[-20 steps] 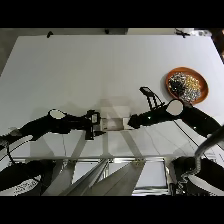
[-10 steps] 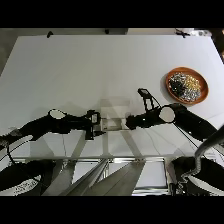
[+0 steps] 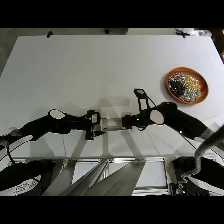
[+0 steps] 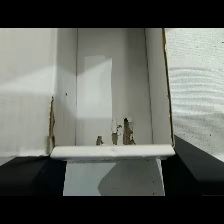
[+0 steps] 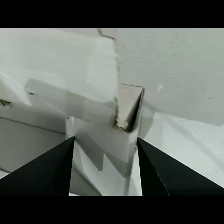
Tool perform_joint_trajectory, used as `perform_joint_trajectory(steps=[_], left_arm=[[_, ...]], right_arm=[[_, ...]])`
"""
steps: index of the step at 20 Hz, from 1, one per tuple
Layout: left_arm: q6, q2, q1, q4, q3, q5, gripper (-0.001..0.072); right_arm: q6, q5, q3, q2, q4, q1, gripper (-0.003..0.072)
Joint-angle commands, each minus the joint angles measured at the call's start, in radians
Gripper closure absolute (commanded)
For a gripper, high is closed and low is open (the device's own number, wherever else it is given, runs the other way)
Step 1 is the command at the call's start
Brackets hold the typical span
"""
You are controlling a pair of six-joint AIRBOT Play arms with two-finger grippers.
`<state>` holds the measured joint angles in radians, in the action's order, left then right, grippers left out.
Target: Fold the box and place the chain.
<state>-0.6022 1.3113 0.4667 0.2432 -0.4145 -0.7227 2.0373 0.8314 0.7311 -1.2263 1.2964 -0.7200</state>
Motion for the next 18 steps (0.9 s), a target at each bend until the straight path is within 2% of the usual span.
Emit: perform_joint_trajectory(steps=[1,7,9,11,13,15,18], left_arm=[[0.0,0.001,-0.001,0.0,0.0,0.0,0.0597],[0.0,0.001,-0.001,0.0,0.0,0.0,0.0597],[0.0,0.001,-0.001,0.0,0.0,0.0,0.0597],[0.0,0.001,-0.001,0.0,0.0,0.0,0.0597],[0.0,0.001,-0.001,0.0,0.0,0.0,0.0598],[0.0,0.001,-0.001,0.0,0.0,0.0,0.0598],[0.0,0.001,-0.001,0.0,0.0,0.0,0.0598]], right_arm=[[0.062,0.05,0.079,-0.097,0.045,-0.053,0.0277],[0.147,0.101,0.102,-0.13,0.114,-0.081,0.0299],[0.187,0.132,0.102,-0.13,0.149,-0.081,0.0375],[0.192,0.132,0.102,-0.131,0.157,-0.081,0.0408],[0.192,0.132,0.102,-0.131,0.164,-0.081,0.0552],[0.19,0.132,0.104,-0.131,0.164,-0.081,0.0659],[0.179,0.129,0.104,-0.13,0.166,-0.081,0.0678]])
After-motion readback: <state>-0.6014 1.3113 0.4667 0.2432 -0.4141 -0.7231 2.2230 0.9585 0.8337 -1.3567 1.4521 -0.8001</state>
